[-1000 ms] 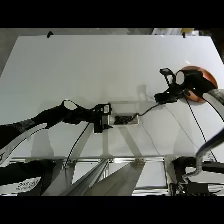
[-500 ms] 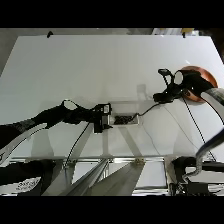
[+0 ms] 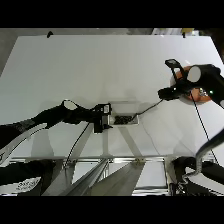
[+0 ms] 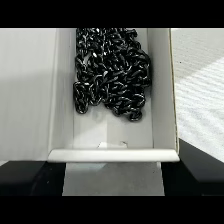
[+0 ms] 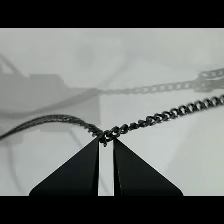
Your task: Fold the box and place the chain.
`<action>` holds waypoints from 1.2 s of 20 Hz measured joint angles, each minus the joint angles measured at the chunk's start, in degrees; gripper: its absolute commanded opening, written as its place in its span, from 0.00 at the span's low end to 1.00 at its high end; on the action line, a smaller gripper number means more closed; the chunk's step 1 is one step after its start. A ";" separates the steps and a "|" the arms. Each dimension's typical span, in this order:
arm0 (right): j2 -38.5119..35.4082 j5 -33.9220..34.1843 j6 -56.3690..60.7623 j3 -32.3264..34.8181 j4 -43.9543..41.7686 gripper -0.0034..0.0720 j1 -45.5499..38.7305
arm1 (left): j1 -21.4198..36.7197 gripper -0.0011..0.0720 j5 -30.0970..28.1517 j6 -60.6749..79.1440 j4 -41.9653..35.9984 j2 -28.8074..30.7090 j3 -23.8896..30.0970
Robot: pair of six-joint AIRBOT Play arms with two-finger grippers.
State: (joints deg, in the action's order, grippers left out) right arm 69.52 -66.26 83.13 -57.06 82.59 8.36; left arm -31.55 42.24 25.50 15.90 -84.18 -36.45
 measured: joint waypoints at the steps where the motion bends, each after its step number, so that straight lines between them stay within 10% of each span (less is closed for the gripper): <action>1: -2.27 -1.38 -0.74 0.02 -2.01 0.05 0.70 | 0.00 0.22 0.00 0.00 0.00 0.00 0.00; 9: -15.23 -4.87 -4.22 0.02 -18.73 0.05 14.34 | 0.00 0.22 0.00 0.00 0.00 0.00 0.00; 22: -16.39 8.39 3.13 3.15 -16.87 0.06 30.23 | 0.00 0.22 0.00 0.00 0.00 0.00 0.00; 24: -14.71 9.90 3.91 4.87 -15.26 0.22 30.42 | 0.00 0.22 0.00 0.00 0.00 0.00 0.00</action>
State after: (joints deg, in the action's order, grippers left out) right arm 54.81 -56.36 87.05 -52.18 67.33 38.79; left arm -31.55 42.24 25.50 15.90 -84.18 -36.45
